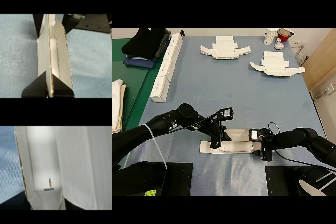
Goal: Fold the box.
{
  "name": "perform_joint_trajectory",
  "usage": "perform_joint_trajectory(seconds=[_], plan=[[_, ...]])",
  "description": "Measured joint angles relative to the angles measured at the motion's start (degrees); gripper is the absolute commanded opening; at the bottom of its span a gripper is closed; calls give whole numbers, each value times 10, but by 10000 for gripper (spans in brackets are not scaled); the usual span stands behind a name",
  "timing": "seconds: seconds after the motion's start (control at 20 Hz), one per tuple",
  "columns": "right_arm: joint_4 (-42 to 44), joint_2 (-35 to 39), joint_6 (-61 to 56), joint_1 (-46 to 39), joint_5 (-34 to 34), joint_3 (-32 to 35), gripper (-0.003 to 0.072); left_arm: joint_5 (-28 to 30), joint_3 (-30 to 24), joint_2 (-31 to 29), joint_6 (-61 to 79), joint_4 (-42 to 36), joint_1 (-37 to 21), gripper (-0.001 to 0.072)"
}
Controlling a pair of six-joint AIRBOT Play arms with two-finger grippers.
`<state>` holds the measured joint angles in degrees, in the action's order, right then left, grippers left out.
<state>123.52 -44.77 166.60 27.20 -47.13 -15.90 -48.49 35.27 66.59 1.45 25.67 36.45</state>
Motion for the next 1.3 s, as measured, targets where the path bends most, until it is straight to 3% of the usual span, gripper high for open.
perform_joint_trajectory(seconds=[0.05,0.15,0.2,0.5,0.55,0.6,0.65,1.3], plan=[[0,-1,0,0,0,0,453,0,0,0,0,0,0,13],[0,-1,3,0,0,0,640,0,0,0,0,0,0,13],[-1,-2,4,1,-1,1,660,0,0,0,0,0,0,13],[-2,4,4,0,-5,1,652,0,0,0,0,0,0,13],[-1,6,4,0,-5,1,627,0,0,0,0,0,0,13],[-1,8,4,0,-5,1,500,0,0,0,0,0,0,13],[-1,9,4,0,-5,1,488,0,0,0,0,0,0,13],[-2,-2,4,0,-1,0,487,0,0,0,0,0,0,13]])
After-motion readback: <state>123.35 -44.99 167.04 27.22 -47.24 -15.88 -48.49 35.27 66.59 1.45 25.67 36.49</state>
